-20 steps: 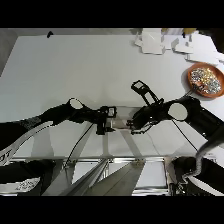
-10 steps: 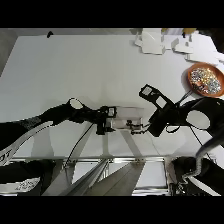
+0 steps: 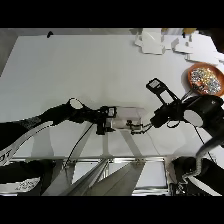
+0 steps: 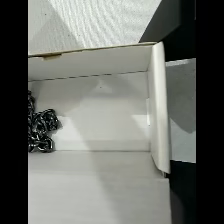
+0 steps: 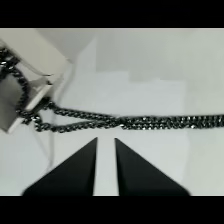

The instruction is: Fold the box and place the chain.

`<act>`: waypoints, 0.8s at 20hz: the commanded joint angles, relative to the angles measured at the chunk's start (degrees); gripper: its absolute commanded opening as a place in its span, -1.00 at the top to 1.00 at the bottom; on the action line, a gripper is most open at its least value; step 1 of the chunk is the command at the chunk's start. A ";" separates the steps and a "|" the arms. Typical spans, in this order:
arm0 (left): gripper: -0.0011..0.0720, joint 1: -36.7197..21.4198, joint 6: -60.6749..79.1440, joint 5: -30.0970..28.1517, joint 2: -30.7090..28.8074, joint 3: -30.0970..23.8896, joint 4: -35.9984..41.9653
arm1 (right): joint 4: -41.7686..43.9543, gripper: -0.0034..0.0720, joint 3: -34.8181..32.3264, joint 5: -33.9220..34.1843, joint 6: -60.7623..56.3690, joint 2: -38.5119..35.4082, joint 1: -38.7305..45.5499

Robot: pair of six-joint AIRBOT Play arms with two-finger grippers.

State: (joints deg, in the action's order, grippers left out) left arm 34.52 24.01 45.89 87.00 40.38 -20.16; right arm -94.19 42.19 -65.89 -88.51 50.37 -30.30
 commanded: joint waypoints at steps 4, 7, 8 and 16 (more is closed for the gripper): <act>0.62 -0.02 0.00 0.00 -0.04 -0.02 -0.02 | 5.60 0.28 -5.01 4.42 -5.44 8.13 7.28; 0.62 -0.02 0.00 0.00 -0.04 -0.02 -0.02 | 11.91 0.26 -6.93 10.84 -5.44 9.18 7.28; 0.62 -0.02 0.02 0.00 -0.04 -0.02 -0.02 | 13.25 0.18 -7.28 11.69 -5.49 9.86 7.28; 0.62 -0.02 0.02 0.00 -0.04 -0.02 -0.02 | 12.94 0.20 -8.31 8.07 -7.34 12.61 5.88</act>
